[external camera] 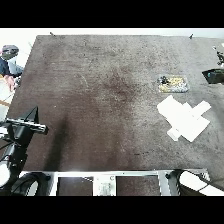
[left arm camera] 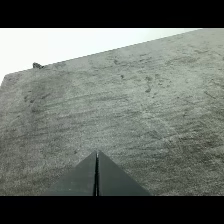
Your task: Fold the box and place the chain.
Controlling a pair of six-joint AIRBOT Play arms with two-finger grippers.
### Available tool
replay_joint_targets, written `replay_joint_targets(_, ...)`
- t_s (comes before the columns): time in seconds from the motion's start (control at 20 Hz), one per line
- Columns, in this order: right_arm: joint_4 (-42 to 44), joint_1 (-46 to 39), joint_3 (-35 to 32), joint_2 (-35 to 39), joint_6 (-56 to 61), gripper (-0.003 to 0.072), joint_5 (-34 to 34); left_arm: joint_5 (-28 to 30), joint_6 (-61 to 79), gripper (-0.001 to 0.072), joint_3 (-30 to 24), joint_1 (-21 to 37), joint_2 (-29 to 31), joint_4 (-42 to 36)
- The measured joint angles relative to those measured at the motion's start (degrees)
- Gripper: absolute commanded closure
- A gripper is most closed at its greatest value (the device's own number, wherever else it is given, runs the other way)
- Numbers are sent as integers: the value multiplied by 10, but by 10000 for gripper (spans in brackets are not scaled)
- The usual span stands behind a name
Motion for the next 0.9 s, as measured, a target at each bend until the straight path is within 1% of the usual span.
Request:
replay_joint_targets(0.2,-89,-37,138,-116,35,249,123,0,0,698,0,0,0,0)
replay_joint_targets(0.3,-130,-44,201,-169,48,248,169,0,0,698,0,0,0,0)
replay_joint_targets(0.45,-196,-49,278,-242,57,248,227,0,0,699,0,0,0,0)
replay_joint_targets(0.6,-242,-55,319,-294,61,248,261,0,0,698,0,0,0,0)
replay_joint_targets(0.9,-296,-71,341,-353,50,248,295,0,0,698,0,0,0,0)
